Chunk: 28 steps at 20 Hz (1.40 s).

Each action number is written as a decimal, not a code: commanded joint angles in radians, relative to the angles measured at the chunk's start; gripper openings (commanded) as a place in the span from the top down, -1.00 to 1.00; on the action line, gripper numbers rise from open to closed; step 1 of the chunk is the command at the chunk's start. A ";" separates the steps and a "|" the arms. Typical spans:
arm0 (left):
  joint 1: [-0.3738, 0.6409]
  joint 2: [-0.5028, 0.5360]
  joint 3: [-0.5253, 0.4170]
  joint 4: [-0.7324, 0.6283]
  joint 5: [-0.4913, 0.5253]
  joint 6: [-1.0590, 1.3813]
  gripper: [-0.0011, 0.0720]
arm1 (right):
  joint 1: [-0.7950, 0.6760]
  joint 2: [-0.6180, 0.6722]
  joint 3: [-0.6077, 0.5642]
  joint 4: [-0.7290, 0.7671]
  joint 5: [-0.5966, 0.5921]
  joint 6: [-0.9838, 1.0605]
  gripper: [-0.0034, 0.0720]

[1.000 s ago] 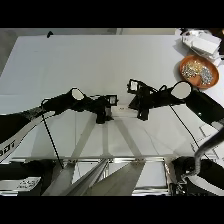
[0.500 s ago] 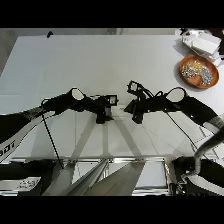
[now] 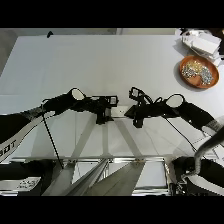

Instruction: Fold the box and place the chain.

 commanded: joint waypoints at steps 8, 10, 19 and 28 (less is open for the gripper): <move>0.000 0.000 0.001 -0.001 0.004 -0.001 0.11 | 0.001 0.020 -0.004 0.026 -0.063 -0.010 0.87; 0.000 0.000 0.001 -0.001 0.004 -0.001 0.11 | 0.001 0.061 0.024 0.027 -0.061 0.002 0.87; 0.000 0.000 0.001 -0.001 0.004 -0.001 0.11 | -0.121 0.201 0.106 -0.466 0.075 0.896 0.88; 0.000 0.000 0.001 -0.001 0.004 -0.001 0.11 | -0.375 0.201 0.106 -0.624 0.462 1.018 0.87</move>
